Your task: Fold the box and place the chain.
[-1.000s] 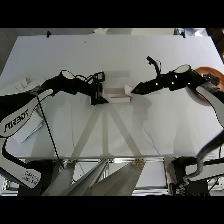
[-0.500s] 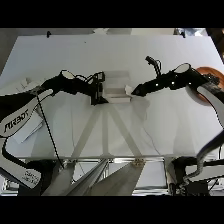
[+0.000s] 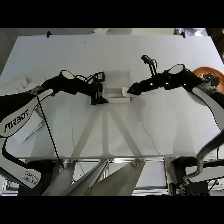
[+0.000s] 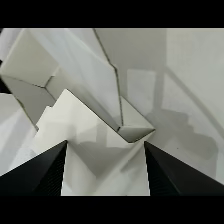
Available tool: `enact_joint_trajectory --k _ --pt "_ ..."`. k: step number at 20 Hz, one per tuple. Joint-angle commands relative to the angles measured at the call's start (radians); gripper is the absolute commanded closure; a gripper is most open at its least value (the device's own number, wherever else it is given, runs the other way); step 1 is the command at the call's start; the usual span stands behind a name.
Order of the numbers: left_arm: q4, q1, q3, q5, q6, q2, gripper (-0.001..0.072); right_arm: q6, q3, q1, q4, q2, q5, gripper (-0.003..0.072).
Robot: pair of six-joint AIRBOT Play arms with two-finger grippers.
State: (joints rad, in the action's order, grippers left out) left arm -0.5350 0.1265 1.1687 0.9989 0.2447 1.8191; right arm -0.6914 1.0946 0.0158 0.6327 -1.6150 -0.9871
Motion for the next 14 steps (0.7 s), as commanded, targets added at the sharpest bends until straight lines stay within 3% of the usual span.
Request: enact_joint_trajectory --k 1,10,14 --pt "0.0 0.0 0.0 0.0 0.0 0.0 0.0433 -0.069 0.0 -0.018 0.071 0.0 0.043 0.0148" --pt "0.0 0.0 0.0 0.0 0.0 0.0 0.0433 -0.124 0.0 -0.071 0.07 0.0 0.112 0.015" --pt "0.0 0.0 0.0 0.0 0.0 0.0 0.0433 -0.151 0.0 -0.079 0.082 0.0 0.161 0.0188"
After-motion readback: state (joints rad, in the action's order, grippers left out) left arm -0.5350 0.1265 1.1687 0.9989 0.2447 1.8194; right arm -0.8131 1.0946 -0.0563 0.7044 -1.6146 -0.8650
